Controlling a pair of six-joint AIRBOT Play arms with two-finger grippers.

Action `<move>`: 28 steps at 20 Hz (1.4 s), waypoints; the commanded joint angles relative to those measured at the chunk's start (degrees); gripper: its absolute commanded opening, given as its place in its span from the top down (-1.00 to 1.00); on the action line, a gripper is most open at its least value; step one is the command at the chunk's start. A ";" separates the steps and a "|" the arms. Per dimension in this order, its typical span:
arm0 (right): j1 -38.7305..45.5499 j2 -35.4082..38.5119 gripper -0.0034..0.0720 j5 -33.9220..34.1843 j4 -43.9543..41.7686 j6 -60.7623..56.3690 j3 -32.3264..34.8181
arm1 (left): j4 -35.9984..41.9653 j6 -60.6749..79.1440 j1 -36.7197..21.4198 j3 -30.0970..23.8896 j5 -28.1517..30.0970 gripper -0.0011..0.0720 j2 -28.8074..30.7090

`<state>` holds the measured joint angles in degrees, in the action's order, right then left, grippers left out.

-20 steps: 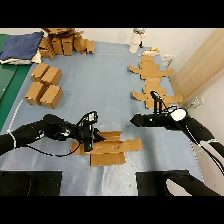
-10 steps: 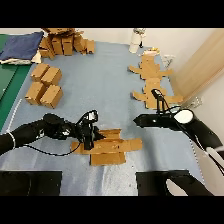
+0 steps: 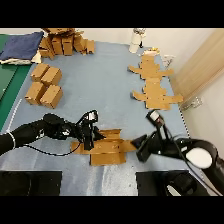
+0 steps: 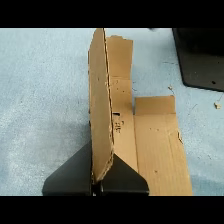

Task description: Fold the box.

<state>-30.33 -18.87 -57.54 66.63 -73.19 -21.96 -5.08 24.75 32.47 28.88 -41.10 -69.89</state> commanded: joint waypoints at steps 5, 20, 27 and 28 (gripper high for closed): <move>-32.39 -2.49 0.90 -0.35 27.08 -10.27 3.06 | 0.00 0.02 -0.04 -0.02 0.02 0.94 0.00; -43.93 -23.32 -0.13 14.75 39.36 -11.87 3.04 | 0.04 0.02 -0.04 -0.02 0.00 0.94 0.00; -40.22 -22.77 -0.18 19.04 42.34 -13.57 4.31 | 0.07 0.02 -0.04 -0.02 0.00 0.94 0.00; -38.60 -21.68 -0.18 22.93 40.13 -11.96 5.51 | 0.09 0.02 -0.04 -0.02 0.00 0.94 0.00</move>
<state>-71.64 -41.58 -39.94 108.27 -86.50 -17.87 -5.04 24.75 32.47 28.88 -41.10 -69.89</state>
